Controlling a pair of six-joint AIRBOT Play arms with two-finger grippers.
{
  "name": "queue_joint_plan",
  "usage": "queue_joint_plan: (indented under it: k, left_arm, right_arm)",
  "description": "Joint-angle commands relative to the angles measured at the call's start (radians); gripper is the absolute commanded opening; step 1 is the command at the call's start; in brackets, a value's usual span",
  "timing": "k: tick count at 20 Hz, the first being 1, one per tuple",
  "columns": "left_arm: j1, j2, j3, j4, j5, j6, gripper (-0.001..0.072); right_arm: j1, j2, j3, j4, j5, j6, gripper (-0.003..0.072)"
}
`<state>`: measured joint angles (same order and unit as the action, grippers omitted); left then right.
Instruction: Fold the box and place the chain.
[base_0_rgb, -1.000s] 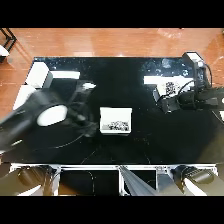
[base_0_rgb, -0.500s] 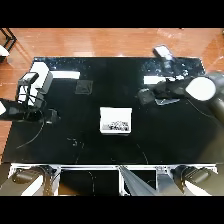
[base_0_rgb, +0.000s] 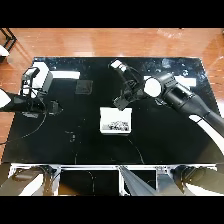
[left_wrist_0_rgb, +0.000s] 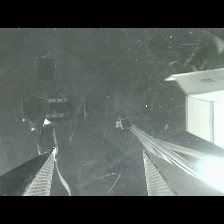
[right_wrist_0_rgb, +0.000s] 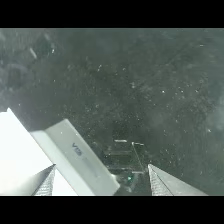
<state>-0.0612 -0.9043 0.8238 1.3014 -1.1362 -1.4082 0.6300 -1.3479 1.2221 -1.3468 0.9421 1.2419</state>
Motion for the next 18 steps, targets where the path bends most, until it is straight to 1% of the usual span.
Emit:
queue_joint_plan:
  k: [1,3,6,8,10,12,13,16,18]
  left_arm:
    - [-0.04,-0.026,0.0,-0.012,0.029,0.016,0.0641]
    - [-0.047,-0.038,0.0,-0.016,0.031,0.013,0.0641]
    - [-0.045,-0.059,0.0,-0.009,0.047,0.013,0.0641]
    - [-0.046,-0.068,-0.001,-0.01,0.06,0.013,0.0641]
    - [-0.046,-0.071,0.0,-0.01,0.086,0.013,0.0641]
    - [-0.046,-0.071,0.0,-0.01,0.097,0.013,0.0641]
    - [-0.046,-0.071,0.0,-0.01,0.096,0.013,0.0641]
    - [-0.046,-0.071,0.0,-0.014,0.091,0.012,0.0641]
    - [-0.046,-0.071,-0.001,-0.024,0.089,0.013,0.0641]
  right_arm:
    - [0.014,-0.022,0.006,-0.011,0.004,-0.072,0.0705]
    - [0.014,-0.022,0.01,-0.007,0.003,-0.05,0.0705]
    - [0.014,-0.022,0.053,-0.017,-0.001,0.074,0.0699]
    - [0.011,-0.022,0.069,-0.033,0.011,0.092,0.0699]
    - [0.003,-0.041,0.068,-0.034,0.101,0.089,0.0699]
    - [0.004,-0.074,0.068,-0.017,0.206,0.04,0.0699]
    - [0.004,-0.086,0.068,0.012,0.237,0.0,0.0699]
    - [0.002,-0.089,0.068,0.084,0.251,-0.123,0.0699]
    - [0.0,-0.089,0.069,0.101,0.27,-0.201,0.0699]
